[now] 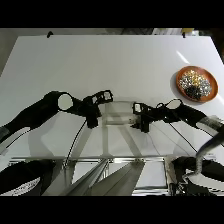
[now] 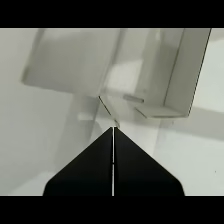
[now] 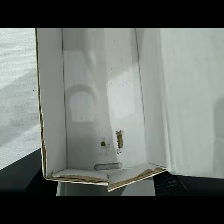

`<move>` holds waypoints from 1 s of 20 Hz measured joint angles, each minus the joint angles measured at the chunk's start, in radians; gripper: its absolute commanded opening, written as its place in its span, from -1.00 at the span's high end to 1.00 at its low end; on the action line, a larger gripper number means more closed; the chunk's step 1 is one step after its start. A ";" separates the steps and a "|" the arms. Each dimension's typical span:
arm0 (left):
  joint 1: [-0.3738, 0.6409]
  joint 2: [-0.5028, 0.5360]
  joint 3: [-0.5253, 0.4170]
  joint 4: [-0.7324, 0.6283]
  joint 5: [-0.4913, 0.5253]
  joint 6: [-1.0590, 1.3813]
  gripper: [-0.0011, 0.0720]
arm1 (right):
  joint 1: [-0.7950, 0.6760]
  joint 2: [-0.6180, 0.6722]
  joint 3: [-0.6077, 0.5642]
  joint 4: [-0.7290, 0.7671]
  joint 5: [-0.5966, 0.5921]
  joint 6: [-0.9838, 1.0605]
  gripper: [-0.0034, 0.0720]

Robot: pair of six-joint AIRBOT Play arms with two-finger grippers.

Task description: Fold the box and place the chain.

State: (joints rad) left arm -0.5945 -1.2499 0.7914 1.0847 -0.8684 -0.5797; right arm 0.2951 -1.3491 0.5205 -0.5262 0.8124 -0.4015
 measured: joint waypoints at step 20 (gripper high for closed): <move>0.069 -0.047 -0.117 -0.320 0.085 0.663 0.42 | 0.000 0.000 0.000 0.000 0.000 0.000 -0.16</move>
State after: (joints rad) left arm -0.5251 -1.2968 0.6739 0.7643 -0.7834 0.0830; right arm 0.2951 -1.3491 0.5205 -0.5262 0.8124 -0.4011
